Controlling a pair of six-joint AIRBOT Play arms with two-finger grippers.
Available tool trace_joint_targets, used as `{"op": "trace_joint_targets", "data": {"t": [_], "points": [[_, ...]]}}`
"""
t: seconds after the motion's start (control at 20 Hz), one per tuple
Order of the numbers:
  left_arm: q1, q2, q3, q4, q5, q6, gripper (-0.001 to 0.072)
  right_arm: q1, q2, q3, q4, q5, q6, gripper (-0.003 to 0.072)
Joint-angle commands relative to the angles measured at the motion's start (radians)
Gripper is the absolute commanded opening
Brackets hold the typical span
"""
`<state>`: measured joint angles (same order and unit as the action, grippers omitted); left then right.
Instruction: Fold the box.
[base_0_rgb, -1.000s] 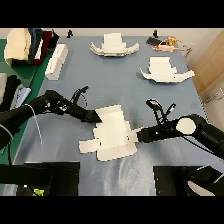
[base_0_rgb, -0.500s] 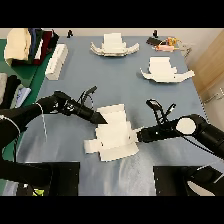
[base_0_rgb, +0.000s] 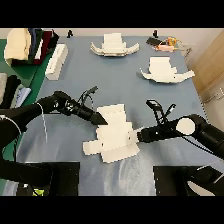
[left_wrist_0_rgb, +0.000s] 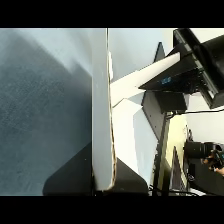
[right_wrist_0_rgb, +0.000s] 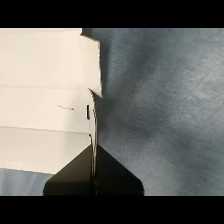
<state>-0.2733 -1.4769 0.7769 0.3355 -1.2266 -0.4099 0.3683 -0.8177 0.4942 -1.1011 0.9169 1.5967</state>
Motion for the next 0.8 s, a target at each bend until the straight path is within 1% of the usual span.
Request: {"op": "trace_joint_targets", "data": {"t": [0.0,0.05,0.1,0.15,0.2,0.3,0.45,0.55,0.65,0.75], "points": [[-0.001,0.000,0.001,0.002,-0.034,0.002,0.0016,0.000,0.000,0.001,-0.014,-0.002,0.000,0.0014],[-0.001,-0.001,0.001,0.002,-0.052,0.002,0.0015,0.000,0.000,0.001,-0.025,-0.002,0.000,0.0015],[-0.001,0.000,0.001,0.001,-0.057,0.003,0.0016,0.000,0.000,0.001,-0.042,-0.002,0.000,0.0109],[-0.001,0.000,0.002,0.001,-0.053,0.011,0.0016,0.000,0.001,0.002,-0.069,-0.002,0.000,0.0303],[-0.001,0.000,0.005,0.001,-0.051,0.049,0.0015,-0.001,0.001,0.004,-0.107,-0.002,0.001,0.0366],[-0.002,0.006,0.020,0.000,-0.043,0.145,0.0014,-0.001,0.001,0.022,-0.245,-0.002,0.051,0.0366],[-0.002,0.058,0.028,-0.015,0.034,0.268,0.0013,-0.001,0.002,0.063,-0.510,0.011,0.200,0.0365],[-0.009,0.112,0.028,-0.026,0.086,0.335,0.0013,-0.001,0.001,0.087,-0.646,0.018,0.272,0.0365],[-0.038,0.174,0.028,-0.025,0.149,0.402,0.0013,-0.003,0.000,0.098,-0.695,0.015,0.308,0.0366],[-0.074,0.214,0.028,-0.024,0.197,0.483,0.0013,-0.003,0.000,0.101,-0.702,0.004,0.308,0.0366]]}}
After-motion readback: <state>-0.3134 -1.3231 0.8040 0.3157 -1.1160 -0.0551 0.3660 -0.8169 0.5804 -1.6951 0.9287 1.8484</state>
